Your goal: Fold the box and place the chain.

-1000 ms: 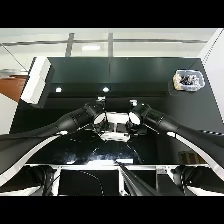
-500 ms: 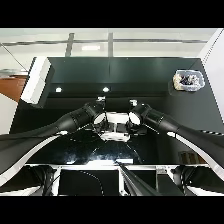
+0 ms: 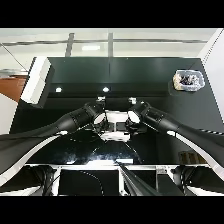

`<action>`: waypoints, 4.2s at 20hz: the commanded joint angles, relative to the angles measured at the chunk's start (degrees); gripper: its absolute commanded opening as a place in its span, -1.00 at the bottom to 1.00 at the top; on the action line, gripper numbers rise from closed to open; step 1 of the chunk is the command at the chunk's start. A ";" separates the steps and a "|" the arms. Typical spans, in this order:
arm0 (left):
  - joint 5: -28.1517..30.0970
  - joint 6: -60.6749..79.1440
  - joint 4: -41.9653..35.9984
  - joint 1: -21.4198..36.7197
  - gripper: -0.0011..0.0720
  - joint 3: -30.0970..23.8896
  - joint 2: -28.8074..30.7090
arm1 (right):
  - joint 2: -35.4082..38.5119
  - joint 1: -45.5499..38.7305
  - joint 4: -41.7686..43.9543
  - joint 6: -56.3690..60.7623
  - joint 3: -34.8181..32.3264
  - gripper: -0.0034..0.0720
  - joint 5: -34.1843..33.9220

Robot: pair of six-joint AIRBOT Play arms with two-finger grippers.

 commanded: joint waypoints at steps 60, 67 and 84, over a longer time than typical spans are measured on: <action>-0.39 0.02 -1.99 0.00 -0.88 0.00 -0.04 | -10.21 -61.40 -9.88 -26.71 25.77 0.96 -10.58; -0.39 0.02 -1.99 0.00 -0.88 0.00 -0.04 | -21.86 -61.42 -11.56 -18.08 38.18 0.87 -8.35; -0.37 0.02 -1.97 0.00 -0.88 0.00 -0.04 | -28.74 -62.93 -12.87 -2.01 39.52 0.62 -12.00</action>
